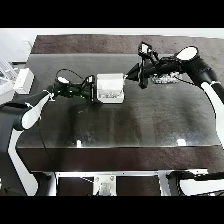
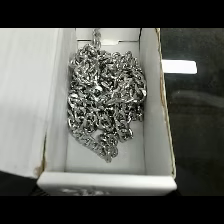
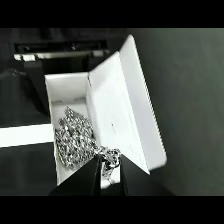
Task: Fold the box and place the chain.
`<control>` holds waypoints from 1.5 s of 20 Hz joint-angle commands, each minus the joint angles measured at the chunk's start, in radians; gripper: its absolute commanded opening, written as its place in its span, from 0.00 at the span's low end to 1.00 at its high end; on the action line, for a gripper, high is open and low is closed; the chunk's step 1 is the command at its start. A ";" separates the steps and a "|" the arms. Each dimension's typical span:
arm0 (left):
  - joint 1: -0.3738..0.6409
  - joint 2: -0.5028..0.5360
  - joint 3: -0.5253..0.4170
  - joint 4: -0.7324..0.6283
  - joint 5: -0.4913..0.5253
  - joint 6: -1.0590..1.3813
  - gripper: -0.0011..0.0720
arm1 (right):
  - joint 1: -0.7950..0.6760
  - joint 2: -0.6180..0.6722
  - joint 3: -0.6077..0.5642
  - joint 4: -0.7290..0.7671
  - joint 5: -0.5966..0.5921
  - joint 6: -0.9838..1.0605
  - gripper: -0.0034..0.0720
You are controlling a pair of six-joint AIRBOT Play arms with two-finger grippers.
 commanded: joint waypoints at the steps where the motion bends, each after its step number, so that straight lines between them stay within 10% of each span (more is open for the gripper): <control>1: 0.001 0.000 0.000 0.000 0.000 0.000 0.63 | 0.044 0.011 0.000 0.009 -0.007 0.013 0.04; 11: 0.001 0.000 0.000 0.000 0.000 0.000 0.63 | 0.093 -0.173 -0.005 0.057 -0.066 0.040 0.06; 13: 0.001 0.000 0.000 0.000 0.000 0.000 0.63 | 0.097 -0.200 -0.005 0.057 -0.067 0.044 0.54; 21: 0.001 0.000 0.000 0.000 0.000 0.000 0.63 | 0.064 -0.147 0.038 0.058 -0.098 0.095 0.54; 25: 0.001 0.000 0.000 0.000 0.000 0.000 0.63 | 0.017 -0.106 0.104 0.098 -0.196 0.117 0.18; 30: 0.001 0.000 0.000 0.000 0.000 0.000 0.63 | -0.020 -0.209 0.202 0.144 -0.217 0.142 0.13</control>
